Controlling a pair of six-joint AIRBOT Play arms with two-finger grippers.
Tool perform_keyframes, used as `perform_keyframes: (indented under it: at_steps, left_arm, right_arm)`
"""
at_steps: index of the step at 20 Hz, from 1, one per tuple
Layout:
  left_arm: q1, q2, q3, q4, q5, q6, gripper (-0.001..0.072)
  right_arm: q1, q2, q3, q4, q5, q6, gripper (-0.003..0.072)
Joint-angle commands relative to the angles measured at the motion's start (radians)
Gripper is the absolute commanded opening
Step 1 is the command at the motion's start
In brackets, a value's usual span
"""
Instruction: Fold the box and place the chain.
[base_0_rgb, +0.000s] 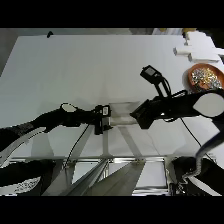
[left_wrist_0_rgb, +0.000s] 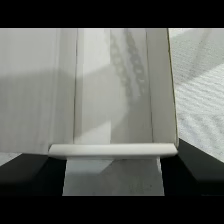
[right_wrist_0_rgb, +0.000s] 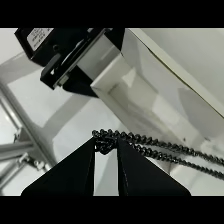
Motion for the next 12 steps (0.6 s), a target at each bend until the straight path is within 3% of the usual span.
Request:
perform_keyframes:
  at_steps: [1,12]
  left_arm:
    - [0.000,0.001,0.000,0.000,0.000,0.000,0.0088]
    - [0.000,0.001,0.000,0.000,0.000,0.000,0.0088]
  right_arm:
    - [0.074,-0.057,-0.034,0.000,-0.158,-0.005,0.0017]
    - [0.129,-0.256,-0.034,-0.018,-0.213,-0.005,0.0017]
